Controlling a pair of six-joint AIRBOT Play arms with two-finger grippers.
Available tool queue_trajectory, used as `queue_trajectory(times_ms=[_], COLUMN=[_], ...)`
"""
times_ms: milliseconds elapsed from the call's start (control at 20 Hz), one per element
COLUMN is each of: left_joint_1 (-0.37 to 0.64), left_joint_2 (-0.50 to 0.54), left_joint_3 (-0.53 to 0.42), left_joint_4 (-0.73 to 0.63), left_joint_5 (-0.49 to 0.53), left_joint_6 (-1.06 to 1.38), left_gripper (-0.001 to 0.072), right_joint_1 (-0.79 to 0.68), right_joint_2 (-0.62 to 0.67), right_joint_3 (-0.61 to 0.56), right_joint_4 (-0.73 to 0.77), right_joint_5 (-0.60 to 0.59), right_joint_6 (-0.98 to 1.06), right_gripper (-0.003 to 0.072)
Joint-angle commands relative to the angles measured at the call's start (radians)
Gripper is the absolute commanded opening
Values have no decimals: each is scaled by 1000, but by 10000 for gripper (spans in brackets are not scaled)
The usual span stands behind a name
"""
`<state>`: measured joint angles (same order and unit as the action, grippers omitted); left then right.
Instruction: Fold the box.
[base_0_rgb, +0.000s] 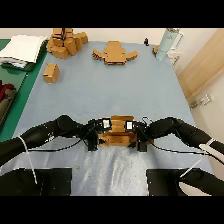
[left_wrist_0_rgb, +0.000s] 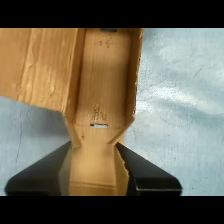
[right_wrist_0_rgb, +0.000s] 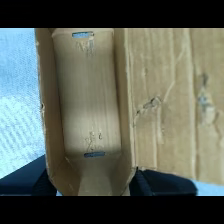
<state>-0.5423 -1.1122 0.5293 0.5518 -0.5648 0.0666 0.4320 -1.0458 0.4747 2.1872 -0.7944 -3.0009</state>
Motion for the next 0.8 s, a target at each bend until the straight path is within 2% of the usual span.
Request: queue_trajectory(times_ms=[0, 300, 400, 550, 750], left_joint_1=[-19, -58, -69, -69, -71], left_joint_2=[-33, -35, -35, -35, -35], left_joint_3=[20, 20, 20, 20, 20], left_joint_4=[-11, -111, -115, -102, -89], left_joint_5=[-19, -9, 10, 58, 60], left_joint_6=[5, 73, 83, 84, 84], left_gripper=[355, 352, 116, 117, 117], right_joint_1=[0, 0, 0, 0, 0], right_joint_2=[0, 0, 0, 0, 0], right_joint_3=[0, 0, 0, 0, 0], right_joint_4=[0, 0, 0, 0, 0], right_joint_5=[0, 0, 0, 0, 0], right_joint_6=[0, 0, 0, 0, 0], right_gripper=[569, 568, 569, 568, 568])
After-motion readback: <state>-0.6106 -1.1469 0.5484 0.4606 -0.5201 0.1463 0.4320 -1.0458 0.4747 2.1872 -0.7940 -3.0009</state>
